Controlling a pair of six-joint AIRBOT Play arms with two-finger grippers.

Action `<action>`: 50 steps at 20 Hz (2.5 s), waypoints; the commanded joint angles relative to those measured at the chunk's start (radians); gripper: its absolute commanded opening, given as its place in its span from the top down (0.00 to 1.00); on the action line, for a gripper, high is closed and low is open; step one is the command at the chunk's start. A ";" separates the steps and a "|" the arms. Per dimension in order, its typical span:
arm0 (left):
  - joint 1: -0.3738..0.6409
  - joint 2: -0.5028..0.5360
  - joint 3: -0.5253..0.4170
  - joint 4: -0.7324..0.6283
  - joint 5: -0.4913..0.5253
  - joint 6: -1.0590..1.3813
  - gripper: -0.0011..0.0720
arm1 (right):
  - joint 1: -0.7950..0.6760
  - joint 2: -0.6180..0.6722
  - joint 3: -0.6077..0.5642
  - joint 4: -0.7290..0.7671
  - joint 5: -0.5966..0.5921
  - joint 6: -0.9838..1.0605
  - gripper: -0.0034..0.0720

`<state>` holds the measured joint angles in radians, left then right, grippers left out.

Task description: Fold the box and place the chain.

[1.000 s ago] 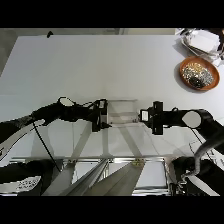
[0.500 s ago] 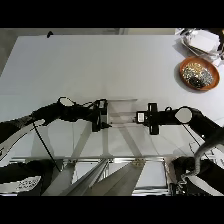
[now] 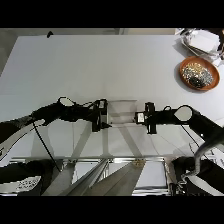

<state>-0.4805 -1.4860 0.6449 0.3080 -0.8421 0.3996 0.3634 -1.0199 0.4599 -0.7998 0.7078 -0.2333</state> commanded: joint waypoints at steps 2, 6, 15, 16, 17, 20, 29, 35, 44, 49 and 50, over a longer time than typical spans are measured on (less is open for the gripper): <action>0.001 0.000 0.000 0.000 0.000 0.000 0.87 | 0.007 -0.009 0.000 0.017 0.020 0.001 0.85; 0.001 0.000 0.000 0.000 0.000 0.000 0.87 | -0.055 0.050 0.000 -0.073 0.097 0.029 0.80; 0.001 0.000 0.000 0.000 0.000 0.000 0.87 | -0.116 0.020 0.000 -0.051 0.112 0.058 0.59; 0.001 0.000 0.000 0.000 0.000 0.000 0.87 | -0.116 0.005 0.000 -0.026 0.116 0.036 0.59; 0.000 0.000 0.000 0.000 0.000 0.000 0.87 | -0.114 -0.006 0.000 0.000 0.115 0.014 0.60; 0.001 0.000 0.000 0.000 0.000 0.000 0.87 | -0.111 -0.021 0.003 0.031 0.111 -0.053 0.76; 0.001 0.000 0.000 0.000 0.000 0.000 0.87 | -0.112 -0.022 0.003 0.009 0.148 -0.063 0.71; 0.000 0.000 0.000 0.000 0.000 0.000 0.87 | -0.182 -0.008 0.003 0.003 0.198 -0.057 0.72; 0.001 0.000 0.000 0.000 0.000 0.000 0.87 | -0.182 -0.080 0.046 0.081 0.141 -0.117 0.72; 0.001 0.000 0.000 0.000 0.000 0.000 0.87 | -0.161 -0.080 0.046 0.084 0.137 -0.139 0.72; 0.001 0.000 0.000 0.000 0.000 0.000 0.87 | -0.146 -0.080 0.046 0.096 0.135 -0.151 0.72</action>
<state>-0.4805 -1.4860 0.6449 0.3073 -0.8421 0.3992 0.1959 -1.0981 0.5034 -0.7185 0.8494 -0.3592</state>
